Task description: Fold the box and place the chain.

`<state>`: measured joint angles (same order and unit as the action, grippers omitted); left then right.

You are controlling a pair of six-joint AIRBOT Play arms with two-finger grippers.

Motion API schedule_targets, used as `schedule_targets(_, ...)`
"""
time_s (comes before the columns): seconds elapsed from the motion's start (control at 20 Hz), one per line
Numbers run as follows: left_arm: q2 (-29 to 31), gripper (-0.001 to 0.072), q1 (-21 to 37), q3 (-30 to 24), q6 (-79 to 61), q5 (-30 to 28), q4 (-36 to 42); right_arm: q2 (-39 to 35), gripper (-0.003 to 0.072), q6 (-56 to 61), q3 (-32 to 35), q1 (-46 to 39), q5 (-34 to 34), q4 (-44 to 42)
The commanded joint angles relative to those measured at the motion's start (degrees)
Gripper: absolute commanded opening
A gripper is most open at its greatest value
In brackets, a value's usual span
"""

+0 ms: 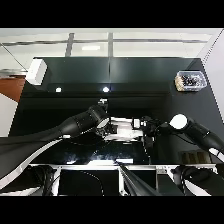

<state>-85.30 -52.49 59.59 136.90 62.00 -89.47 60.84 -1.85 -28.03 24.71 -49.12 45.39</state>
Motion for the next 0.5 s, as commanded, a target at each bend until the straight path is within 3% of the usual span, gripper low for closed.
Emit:
schedule_targets(0.0, 0.02, 0.0031, 0.04, 0.04, -0.04, 0.02, -0.04, 1.38, 0.0189, -1.18, -0.02, 3.41, 2.23, -1.88)
schedule_targets(0.45, 0.02, 0.0031, 0.04, 0.04, -0.20, 0.04, 0.24, 1.53, 0.0189, 3.78, -0.02, 4.81, 4.44, -6.10)
